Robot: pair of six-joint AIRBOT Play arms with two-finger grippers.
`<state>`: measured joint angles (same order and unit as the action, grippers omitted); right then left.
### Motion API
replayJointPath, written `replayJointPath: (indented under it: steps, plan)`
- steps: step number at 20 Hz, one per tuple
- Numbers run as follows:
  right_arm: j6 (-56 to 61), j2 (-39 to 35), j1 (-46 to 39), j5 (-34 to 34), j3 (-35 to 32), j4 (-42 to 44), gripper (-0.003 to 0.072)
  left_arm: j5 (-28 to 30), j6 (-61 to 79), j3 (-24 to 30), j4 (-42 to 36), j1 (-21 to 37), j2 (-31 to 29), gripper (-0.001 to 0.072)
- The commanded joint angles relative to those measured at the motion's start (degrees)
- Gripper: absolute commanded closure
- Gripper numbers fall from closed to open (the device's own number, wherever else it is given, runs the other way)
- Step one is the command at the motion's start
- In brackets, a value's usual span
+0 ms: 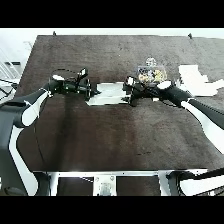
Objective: Fold the box and place the chain.
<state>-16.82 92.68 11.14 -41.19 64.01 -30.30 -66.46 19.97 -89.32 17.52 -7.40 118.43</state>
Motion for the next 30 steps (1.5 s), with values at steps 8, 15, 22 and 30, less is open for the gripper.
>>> replayJointPath:
  steps: [8,15,22,30]
  plan:
    - [1.6,5.7,-3.2,-8.3,7.5,-0.9,0.0138,0.0,0.0,0.0,0.0,0.0,0.0,0.0689]
    - [5.3,12.2,-4.5,-17.6,15.8,-3.8,0.0138,0.0,0.0,0.0,0.0,0.0,0.0,0.0689]
    - [8.8,19.8,-4.8,-29.0,23.8,-5.4,0.0137,0.0,0.0,0.0,0.0,0.0,0.0,0.0689]
    - [11.7,20.4,-3.7,-28.5,23.8,-6.4,0.0088,0.0,0.0,0.0,0.0,0.0,0.0,0.0689]
